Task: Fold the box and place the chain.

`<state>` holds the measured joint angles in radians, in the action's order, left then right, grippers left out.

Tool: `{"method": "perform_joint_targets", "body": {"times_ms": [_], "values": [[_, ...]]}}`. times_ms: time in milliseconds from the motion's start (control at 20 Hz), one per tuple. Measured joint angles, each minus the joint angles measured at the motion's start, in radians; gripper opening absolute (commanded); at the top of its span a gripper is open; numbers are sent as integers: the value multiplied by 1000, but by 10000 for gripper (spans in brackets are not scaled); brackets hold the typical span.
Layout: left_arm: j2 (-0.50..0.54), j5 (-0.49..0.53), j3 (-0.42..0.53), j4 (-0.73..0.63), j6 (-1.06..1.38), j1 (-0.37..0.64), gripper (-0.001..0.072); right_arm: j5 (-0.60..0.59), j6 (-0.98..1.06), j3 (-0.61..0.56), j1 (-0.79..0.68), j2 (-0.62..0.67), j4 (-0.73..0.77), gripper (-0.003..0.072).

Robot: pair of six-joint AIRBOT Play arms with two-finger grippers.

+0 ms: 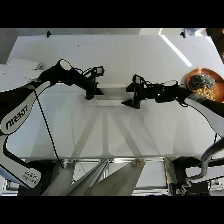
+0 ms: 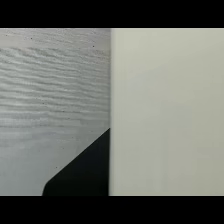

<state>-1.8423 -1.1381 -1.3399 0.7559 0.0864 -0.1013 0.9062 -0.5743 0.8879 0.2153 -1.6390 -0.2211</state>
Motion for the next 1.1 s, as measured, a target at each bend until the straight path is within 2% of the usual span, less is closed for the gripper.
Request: {"method": "perform_joint_targets", "body": {"times_ms": [550,1100], "values": [[0,0,0,-1,0,0,16,79,59,3,-52,0,-86,712],[0,0,0,0,-1,0,16,104,28,31,-42,-25,-42,712]]}}
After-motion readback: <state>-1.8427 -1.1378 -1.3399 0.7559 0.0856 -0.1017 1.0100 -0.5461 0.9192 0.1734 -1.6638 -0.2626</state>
